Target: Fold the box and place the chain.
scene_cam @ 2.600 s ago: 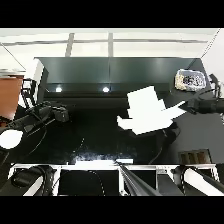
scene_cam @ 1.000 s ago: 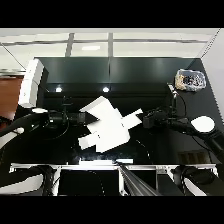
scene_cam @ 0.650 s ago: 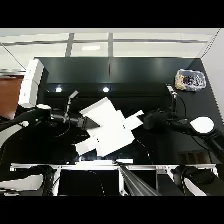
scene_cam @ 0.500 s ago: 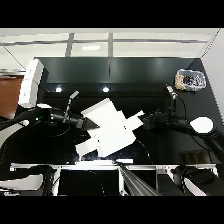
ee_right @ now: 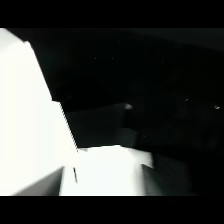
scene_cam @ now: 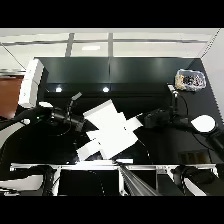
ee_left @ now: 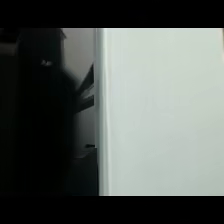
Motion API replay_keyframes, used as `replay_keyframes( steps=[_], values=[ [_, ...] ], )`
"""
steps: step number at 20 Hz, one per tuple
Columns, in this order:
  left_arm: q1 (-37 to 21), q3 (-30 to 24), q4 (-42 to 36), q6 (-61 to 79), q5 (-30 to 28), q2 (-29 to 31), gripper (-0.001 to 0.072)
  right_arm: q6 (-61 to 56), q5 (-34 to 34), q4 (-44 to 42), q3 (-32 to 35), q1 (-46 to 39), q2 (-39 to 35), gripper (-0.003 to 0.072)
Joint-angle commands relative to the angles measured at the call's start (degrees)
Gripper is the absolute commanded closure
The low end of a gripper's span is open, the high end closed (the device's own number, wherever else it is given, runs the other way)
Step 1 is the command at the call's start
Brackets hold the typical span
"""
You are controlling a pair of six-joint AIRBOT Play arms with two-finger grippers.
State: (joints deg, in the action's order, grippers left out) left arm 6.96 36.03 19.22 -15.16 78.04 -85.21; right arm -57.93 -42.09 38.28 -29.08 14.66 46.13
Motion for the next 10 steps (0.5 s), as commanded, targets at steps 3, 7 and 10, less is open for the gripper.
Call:
replay_keyframes(
  steps=[3, 7, 10],
  values=[
    [2.12, 2.43, 4.79, 0.59, -3.98, 4.63, 0.0689, 4.04, -17.75, 26.67, -12.57, -6.49, -0.02, 0.0062],
    [9.64, 2.36, 11.82, 6.73, -16.00, 16.09, 0.0689, 15.37, -22.18, 37.11, -15.43, -6.73, 0.00, 0.0063],
    [16.59, 2.36, 14.14, 17.42, -22.12, 19.32, 0.0687, 24.00, -20.37, 26.34, -11.74, -6.73, 0.02, 0.0064]
  ],
)
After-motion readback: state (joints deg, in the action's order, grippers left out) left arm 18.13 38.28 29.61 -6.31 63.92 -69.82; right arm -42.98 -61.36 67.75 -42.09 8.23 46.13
